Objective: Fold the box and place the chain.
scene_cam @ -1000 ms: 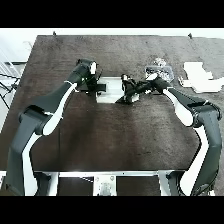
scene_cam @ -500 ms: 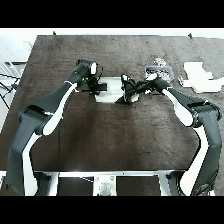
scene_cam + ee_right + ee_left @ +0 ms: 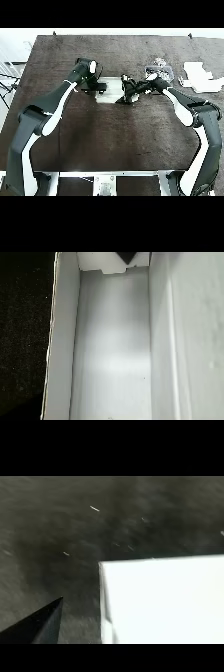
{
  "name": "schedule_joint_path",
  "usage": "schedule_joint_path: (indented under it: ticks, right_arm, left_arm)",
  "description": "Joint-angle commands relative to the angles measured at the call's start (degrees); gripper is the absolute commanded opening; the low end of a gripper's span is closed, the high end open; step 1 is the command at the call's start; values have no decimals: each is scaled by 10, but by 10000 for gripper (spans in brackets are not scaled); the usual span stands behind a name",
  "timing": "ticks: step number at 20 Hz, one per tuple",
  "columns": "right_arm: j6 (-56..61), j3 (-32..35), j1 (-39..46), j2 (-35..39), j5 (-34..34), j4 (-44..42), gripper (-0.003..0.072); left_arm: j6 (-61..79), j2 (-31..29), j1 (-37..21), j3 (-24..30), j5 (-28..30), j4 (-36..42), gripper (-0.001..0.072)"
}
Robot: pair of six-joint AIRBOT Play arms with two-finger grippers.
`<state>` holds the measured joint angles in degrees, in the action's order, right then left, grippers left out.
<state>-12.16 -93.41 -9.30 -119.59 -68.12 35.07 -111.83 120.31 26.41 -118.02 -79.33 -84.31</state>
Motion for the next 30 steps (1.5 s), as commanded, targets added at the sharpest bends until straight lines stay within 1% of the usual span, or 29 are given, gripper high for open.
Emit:
schedule_joint_path:
  ticks: [1,2,3,6,7,8,10,12,16,20,21,26,27,28,29,30]
  right_arm:
    - [1,0,0,0,1,-1,506]
    - [1,0,0,0,1,-1,506]
    - [1,0,0,0,1,-1,506]
    - [1,0,0,0,1,-1,505]
    - [1,0,0,0,1,-1,505]
    - [1,0,0,0,1,-1,505]
    - [1,0,0,0,1,-1,505]
    - [1,0,0,0,1,-1,505]
    - [1,0,0,0,1,-1,505]
    - [1,0,0,0,1,-1,505]
    - [1,0,0,0,1,-1,505]
    - [1,0,0,0,1,-1,505]
    - [1,0,0,0,1,-1,505]
    - [1,0,0,0,1,-1,505]
    - [1,0,0,0,1,-1,505]
    - [1,0,0,0,1,-1,505]
  left_arm:
    - [38,-10,-1,-6,-32,9,553]
    - [48,-17,-1,-6,-39,10,600]
    - [58,-26,-1,-6,-45,9,681]
    - [63,-44,-2,-5,-47,5,682]
    - [61,-44,-2,-4,-46,6,662]
    - [57,-44,-2,2,-41,7,604]
    - [44,-41,-2,18,-29,8,541]
    - [38,-41,-2,36,-11,7,540]
    - [22,-37,-2,40,30,7,540]
    - [3,-19,-2,40,32,1,538]
    - [-8,-15,-2,39,33,-4,471]
    - [-24,-12,-2,38,35,-19,468]
    - [-28,-12,-2,38,35,-21,359]
    - [-33,-12,-2,38,39,-21,328]
    - [-34,-12,-2,38,40,-21,326]
    - [-35,-12,-2,38,40,-21,262]
